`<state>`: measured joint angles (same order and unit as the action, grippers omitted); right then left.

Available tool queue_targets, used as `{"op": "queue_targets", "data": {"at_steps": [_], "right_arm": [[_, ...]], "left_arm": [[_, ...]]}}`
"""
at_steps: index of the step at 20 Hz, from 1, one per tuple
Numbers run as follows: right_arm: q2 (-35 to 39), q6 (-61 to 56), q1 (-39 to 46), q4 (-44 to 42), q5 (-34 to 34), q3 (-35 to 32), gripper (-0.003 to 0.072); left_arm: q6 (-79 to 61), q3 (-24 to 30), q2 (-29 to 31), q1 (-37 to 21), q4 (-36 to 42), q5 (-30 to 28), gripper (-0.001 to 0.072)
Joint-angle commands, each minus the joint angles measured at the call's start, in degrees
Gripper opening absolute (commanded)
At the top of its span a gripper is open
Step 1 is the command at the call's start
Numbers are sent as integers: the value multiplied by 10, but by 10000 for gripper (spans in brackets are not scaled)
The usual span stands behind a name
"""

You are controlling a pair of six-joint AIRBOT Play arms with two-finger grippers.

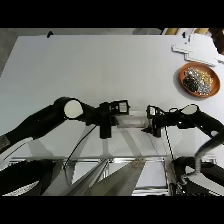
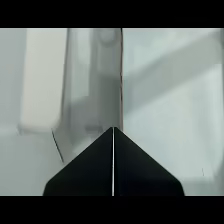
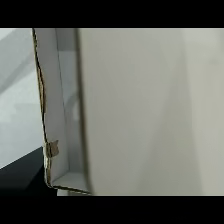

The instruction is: Fold the box and place the chain.

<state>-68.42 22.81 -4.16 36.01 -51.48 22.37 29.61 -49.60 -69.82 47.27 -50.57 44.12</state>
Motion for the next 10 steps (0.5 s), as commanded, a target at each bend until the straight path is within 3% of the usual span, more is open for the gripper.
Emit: {"op": "queue_targets", "data": {"at_steps": [1, 5, 7, 10], "right_arm": [[0, 0, 0, 0, 0, 0, 358], [0, 0, 0, 0, 0, 0, 358], [0, 0, 0, 0, 0, 0, 358], [0, 0, 0, 0, 0, 0, 358]], "left_arm": [[52, -40, -39, 42, 26, -163, 4], [52, -110, -130, 26, 53, -231, 4], [52, -121, -165, 12, 89, -259, 4], [52, -121, -198, -8, 91, -229, 4]]}}
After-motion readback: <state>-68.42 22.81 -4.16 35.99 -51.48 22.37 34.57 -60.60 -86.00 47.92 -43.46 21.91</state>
